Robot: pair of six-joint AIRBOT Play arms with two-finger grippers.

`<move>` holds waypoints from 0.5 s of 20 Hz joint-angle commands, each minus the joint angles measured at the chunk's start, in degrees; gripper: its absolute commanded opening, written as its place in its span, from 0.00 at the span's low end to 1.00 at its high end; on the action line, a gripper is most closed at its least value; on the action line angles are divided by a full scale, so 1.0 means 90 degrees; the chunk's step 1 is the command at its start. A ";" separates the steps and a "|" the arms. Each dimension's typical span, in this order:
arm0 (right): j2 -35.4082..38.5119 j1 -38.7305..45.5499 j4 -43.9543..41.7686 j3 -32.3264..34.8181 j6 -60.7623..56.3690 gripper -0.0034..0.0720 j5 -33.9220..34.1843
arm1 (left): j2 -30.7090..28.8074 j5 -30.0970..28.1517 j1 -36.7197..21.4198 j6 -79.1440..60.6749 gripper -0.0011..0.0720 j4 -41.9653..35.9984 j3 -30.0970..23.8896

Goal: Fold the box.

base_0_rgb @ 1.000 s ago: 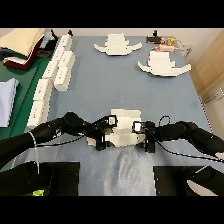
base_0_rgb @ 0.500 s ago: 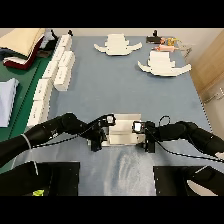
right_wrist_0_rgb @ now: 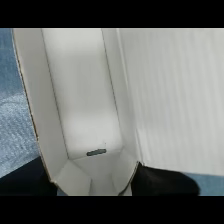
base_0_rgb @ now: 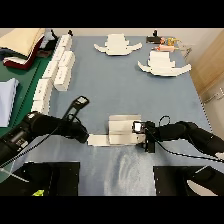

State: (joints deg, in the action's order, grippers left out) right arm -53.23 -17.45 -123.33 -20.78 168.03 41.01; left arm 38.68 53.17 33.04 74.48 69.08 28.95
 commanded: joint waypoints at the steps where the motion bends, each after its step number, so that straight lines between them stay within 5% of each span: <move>1: 0.0005 -0.0002 -0.0002 0.0000 0.0000 0.76 -0.0002 | -0.0403 0.0770 -0.0750 0.2120 0.04 0.0566 -0.0138; 10: 0.0005 -0.0002 0.0000 0.0000 0.0000 0.76 0.0000 | 0.0988 -0.0369 -0.0022 0.1943 0.04 -0.1273 -0.0670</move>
State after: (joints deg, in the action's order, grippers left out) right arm -53.25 -17.45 -123.33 -20.78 168.03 41.01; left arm 43.99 54.24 30.17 91.57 63.16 23.59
